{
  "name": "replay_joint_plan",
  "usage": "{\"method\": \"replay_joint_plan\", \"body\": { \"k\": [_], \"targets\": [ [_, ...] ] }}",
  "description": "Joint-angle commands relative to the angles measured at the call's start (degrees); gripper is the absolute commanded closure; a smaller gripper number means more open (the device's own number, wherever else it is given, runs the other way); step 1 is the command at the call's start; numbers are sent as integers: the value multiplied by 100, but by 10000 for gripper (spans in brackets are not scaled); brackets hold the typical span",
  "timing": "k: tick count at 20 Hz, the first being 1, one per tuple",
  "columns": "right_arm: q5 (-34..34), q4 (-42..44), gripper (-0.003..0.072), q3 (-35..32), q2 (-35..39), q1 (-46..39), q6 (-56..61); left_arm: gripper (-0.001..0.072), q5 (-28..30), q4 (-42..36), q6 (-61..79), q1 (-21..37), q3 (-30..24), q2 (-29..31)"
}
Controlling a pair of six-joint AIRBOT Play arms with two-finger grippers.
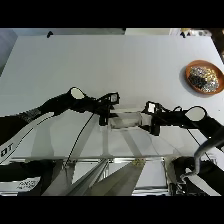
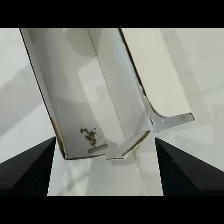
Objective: Fold the box and place the chain.
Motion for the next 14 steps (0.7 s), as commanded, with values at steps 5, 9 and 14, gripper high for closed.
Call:
{"method": "replay_joint_plan", "body": {
  "k": [5,9,14],
  "targets": [
    [4,116,-3,0,-328,0,-675,698,2,0,2,-2,0,0],
    [-33,505,-3,0,-542,0,-1176,698,2,0,2,-2,0,0],
    [-26,520,-3,0,-870,0,-1263,698,2,0,2,-2,0,0]
  ]
}}
